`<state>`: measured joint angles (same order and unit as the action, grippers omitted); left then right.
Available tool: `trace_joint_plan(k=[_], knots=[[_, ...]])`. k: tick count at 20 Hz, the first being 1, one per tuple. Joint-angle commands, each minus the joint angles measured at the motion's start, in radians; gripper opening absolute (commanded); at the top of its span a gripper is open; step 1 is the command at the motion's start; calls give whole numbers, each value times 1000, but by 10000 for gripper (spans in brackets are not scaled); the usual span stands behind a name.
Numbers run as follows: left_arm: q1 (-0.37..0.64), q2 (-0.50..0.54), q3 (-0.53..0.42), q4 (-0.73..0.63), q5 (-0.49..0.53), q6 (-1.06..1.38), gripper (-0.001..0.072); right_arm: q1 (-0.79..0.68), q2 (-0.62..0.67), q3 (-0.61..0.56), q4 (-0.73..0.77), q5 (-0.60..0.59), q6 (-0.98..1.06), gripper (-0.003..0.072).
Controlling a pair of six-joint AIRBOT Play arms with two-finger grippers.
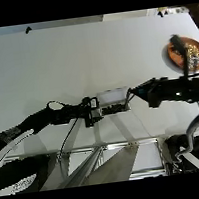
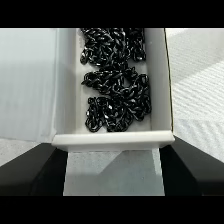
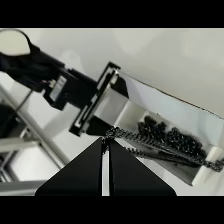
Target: Fold the box and place the chain.
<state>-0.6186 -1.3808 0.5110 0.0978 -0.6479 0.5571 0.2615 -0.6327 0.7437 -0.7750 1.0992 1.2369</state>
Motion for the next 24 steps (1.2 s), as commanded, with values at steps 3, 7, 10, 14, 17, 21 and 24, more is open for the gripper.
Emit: trace_joint_plan(k=[3,7,10,14,17,21,24], knots=[[0,0,1,0,0,0,136,170,-242,1,-163,-68,-19,15],[0,0,1,0,0,0,136,277,-444,1,-175,-162,-42,16],[0,0,1,0,0,0,136,321,-529,1,-176,-206,-42,20],[0,0,1,0,0,0,136,324,-524,5,-176,-196,-41,321],[0,0,1,0,1,0,136,311,-460,42,-233,-116,-40,320],[0,0,1,0,0,0,136,187,-306,73,-422,-29,-3,240],[0,0,1,0,0,0,136,49,-270,72,-542,18,50,216]])
